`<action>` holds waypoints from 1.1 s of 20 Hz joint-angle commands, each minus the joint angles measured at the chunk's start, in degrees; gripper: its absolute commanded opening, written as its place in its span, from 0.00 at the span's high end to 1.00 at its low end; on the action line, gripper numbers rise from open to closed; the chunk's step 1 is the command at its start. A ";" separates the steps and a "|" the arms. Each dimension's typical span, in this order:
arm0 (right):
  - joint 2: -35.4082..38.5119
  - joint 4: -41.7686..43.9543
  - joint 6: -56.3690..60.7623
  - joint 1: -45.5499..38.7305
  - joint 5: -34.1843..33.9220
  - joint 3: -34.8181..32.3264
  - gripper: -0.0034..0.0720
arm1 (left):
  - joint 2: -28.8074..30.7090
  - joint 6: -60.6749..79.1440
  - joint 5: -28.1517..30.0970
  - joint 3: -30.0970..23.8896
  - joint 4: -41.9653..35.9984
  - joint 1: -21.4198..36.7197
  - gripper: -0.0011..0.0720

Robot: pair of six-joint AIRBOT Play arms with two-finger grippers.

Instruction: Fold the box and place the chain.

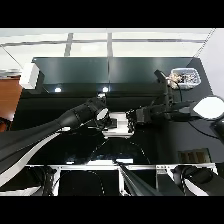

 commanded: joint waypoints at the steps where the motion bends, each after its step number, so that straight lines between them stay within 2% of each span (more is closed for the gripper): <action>1: -2.64 0.72 0.15 0.81 -2.69 -1.79 0.93 | 0.02 0.00 0.09 0.04 0.00 0.02 0.95; 6: -5.33 0.37 -0.55 1.53 -3.32 -1.40 0.93 | 0.02 0.02 0.15 0.04 0.00 0.02 0.95; 12: -4.61 -2.60 -0.66 0.98 5.49 8.04 0.93 | 0.02 0.02 -0.04 0.04 -0.02 0.00 0.95; 15: -4.61 0.63 -0.72 0.98 5.29 10.67 0.93 | 0.02 0.02 -0.02 0.04 -0.02 0.00 0.95; 19: -4.90 -4.00 -0.22 1.05 6.08 10.56 0.93 | 0.02 0.02 -0.02 0.04 -0.02 0.02 0.95; 22: -5.03 -5.73 0.81 1.11 7.34 6.93 0.93 | 0.02 0.02 -0.02 0.04 0.00 0.02 0.95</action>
